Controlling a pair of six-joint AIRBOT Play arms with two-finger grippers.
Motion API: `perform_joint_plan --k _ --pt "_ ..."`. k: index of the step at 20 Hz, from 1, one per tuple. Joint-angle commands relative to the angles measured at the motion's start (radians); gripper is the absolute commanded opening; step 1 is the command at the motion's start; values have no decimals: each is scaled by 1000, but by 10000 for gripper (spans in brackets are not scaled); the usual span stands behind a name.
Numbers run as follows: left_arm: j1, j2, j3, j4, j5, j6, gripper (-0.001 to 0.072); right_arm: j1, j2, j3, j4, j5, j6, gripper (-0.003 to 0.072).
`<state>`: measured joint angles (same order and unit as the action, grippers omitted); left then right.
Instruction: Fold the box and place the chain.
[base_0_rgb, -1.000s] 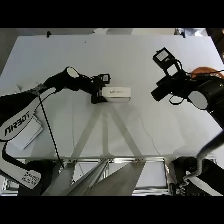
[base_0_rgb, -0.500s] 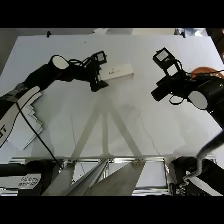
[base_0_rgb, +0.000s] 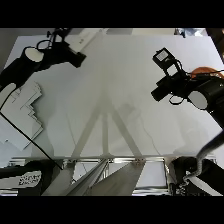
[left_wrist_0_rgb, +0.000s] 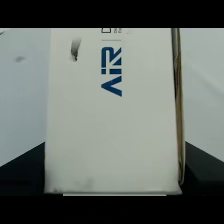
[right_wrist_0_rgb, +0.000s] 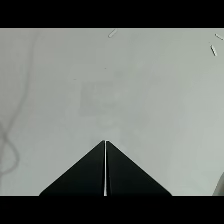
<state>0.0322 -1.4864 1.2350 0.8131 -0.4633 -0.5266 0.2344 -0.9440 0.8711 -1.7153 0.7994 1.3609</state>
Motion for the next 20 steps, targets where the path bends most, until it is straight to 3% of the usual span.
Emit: perform_joint_plan --k 1,5,8,10,15,18,20 --pt "136 -16 1 116 82 -247 10 0 1 0 0 0 0 10" --pt "285 -53 0 324 27 -590 9 0 1 0 0 0 0 10" --pt "335 -112 0 458 -51 -661 10 0 1 0 1 0 0 10" --pt "342 -164 0 457 -97 -662 10 0 1 0 0 0 0 10" --pt "334 -233 0 459 -100 -664 12 0 1 0 0 0 0 10" --pt "335 -245 0 462 -98 -664 92 0 1 0 0 0 0 10" --pt "335 -256 0 464 -106 -664 92 0 1 0 0 0 0 10"
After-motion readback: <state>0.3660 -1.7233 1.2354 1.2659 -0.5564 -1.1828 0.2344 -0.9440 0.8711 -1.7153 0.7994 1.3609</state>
